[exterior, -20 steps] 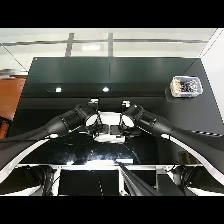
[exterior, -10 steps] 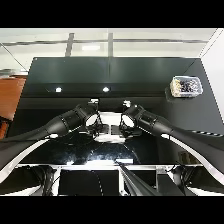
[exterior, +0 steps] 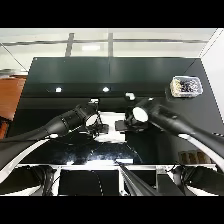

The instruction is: Fold the box and place the chain.

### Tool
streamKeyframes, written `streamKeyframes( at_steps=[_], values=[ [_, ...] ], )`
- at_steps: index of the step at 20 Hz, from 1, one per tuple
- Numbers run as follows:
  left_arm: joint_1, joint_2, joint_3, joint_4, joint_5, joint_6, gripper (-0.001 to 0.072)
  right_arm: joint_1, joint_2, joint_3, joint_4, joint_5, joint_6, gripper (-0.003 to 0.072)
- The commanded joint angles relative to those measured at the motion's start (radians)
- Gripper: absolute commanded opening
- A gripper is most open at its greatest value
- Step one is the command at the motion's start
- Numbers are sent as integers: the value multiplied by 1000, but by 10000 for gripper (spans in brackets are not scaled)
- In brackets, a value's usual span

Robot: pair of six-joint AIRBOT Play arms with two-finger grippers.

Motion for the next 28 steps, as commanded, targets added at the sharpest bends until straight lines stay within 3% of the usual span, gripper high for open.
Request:
streamKeyframes(
  at_steps=[1,4,6,7,8,11,14,18,19,20,25,28],
  values=[
    [0,-1,0,-1,-1,0,31,-81,166,0,-34,66,-127,564],
    [1,-1,0,2,-1,0,31,-216,295,0,-200,103,-151,564],
    [1,-1,0,1,-1,-1,31,-350,313,0,-329,91,-167,565],
    [1,-1,0,1,-1,-1,31,-427,306,-2,-375,53,-180,601],
    [1,-1,0,1,-1,-1,31,-520,292,-2,-372,-21,-226,720],
    [1,-1,0,1,0,0,31,-779,185,20,-237,-224,-252,720],
    [1,-1,0,1,2,0,31,-935,-15,133,-61,-245,-252,720],
    [1,-1,0,-2,-2,0,31,-1002,-269,328,19,-146,-191,701],
    [1,-1,0,-2,-2,0,31,-1003,-319,369,20,-115,-167,601],
    [1,-1,0,-3,-5,0,31,-1003,-354,397,23,-101,-146,600],
    [1,-1,0,-2,-8,0,31,-1002,-438,457,84,-113,-90,600],
    [1,-1,0,-2,-8,0,31,-999,-457,458,99,-129,-75,553]
  ],
)
